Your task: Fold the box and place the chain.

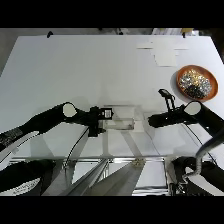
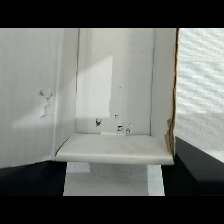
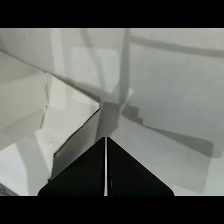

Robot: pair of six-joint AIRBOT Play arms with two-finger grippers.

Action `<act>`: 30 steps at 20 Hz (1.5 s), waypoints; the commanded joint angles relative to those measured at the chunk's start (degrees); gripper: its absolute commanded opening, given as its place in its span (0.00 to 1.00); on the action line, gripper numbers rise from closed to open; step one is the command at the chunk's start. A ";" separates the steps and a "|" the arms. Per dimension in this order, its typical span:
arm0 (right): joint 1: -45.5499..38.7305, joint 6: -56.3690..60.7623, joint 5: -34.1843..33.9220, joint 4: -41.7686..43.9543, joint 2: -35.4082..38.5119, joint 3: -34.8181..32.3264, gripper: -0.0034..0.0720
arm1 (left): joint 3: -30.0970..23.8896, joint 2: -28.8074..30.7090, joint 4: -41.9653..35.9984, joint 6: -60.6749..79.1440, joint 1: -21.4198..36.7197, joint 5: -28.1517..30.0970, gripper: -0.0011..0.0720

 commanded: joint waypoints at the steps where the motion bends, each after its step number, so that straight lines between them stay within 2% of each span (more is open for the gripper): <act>1: 1.84 -1.18 0.87 4.11 -2.43 0.00 0.06 | 0.04 0.02 0.00 0.00 -0.02 0.00 0.44; 5: 1.81 -2.67 0.55 7.28 -2.49 0.00 0.06 | 0.04 0.02 0.00 0.00 -0.02 0.00 0.44; 9: 1.81 -4.87 3.02 8.39 -1.22 0.09 0.07 | 0.04 0.02 0.00 0.00 -0.02 0.02 0.44; 12: 1.81 -5.22 2.97 8.46 4.11 0.13 0.29 | 0.04 0.02 0.00 0.00 -0.02 0.00 0.44; 14: 1.84 -5.14 3.78 8.48 6.78 0.66 0.31 | 0.04 0.02 0.00 0.00 -0.02 0.00 0.44; 16: 1.84 -5.16 5.53 9.05 7.10 1.77 0.50 | 0.04 0.02 0.00 0.00 -0.02 0.00 0.44; 18: 3.13 -5.35 5.29 9.86 7.06 1.92 0.58 | 0.04 0.02 0.00 0.00 -0.02 0.02 0.44; 24: 5.77 -5.01 2.67 7.21 6.80 1.92 0.58 | 0.04 0.02 0.00 0.00 -0.02 0.00 0.44; 25: 5.73 -4.11 2.36 5.86 6.86 1.92 0.55 | 0.04 0.02 0.00 0.00 -0.02 0.00 0.44; 26: 5.29 -2.27 2.23 3.91 7.04 2.03 0.46 | 0.04 0.02 0.00 0.00 -0.02 0.00 0.44; 28: 3.50 1.27 2.27 0.68 7.74 2.34 0.38 | 0.04 0.02 0.00 0.02 -0.02 0.00 0.44; 29: 2.10 1.95 2.40 -0.94 7.96 2.34 0.27 | 0.04 0.02 0.02 0.00 -0.02 0.00 0.44; 30: 0.48 3.41 2.91 -3.08 7.93 2.34 0.26 | 0.04 0.02 0.00 0.00 -0.02 0.00 0.44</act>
